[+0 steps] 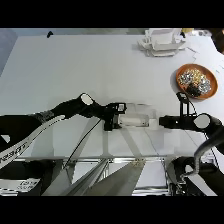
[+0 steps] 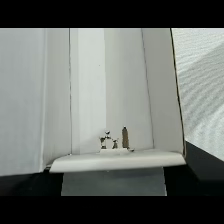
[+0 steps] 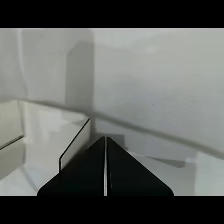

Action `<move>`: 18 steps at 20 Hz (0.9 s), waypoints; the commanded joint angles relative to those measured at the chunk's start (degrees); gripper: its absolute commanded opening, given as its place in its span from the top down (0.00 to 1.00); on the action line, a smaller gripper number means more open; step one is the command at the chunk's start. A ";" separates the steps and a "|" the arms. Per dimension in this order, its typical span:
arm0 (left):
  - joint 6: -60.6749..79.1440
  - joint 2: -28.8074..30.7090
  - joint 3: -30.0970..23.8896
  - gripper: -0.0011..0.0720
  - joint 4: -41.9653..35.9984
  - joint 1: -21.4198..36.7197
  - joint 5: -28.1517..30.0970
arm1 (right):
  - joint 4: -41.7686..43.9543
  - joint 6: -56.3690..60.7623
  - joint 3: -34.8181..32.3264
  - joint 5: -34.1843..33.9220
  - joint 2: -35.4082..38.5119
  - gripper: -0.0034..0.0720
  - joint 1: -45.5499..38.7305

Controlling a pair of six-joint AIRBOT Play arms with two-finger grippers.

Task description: Fold the box and place the chain.

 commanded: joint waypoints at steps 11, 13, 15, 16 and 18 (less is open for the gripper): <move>0.02 0.02 -0.02 0.97 0.00 -0.02 0.00 | 18.27 -14.34 0.04 8.94 3.21 0.87 -0.15; 0.02 0.04 -0.02 0.97 0.00 -0.02 0.00 | 18.32 -14.32 0.04 8.79 3.58 0.87 -0.15; 0.02 0.04 -0.02 0.97 0.00 -0.02 0.00 | 17.84 -14.23 0.26 8.74 3.63 0.82 -0.15; 0.02 0.04 -0.02 0.97 0.02 -0.02 0.00 | 17.27 -13.49 0.63 8.76 3.63 0.78 -0.15; 0.02 0.04 -0.02 0.97 0.00 -0.02 0.02 | 16.13 -12.72 1.92 8.83 3.63 0.78 -0.15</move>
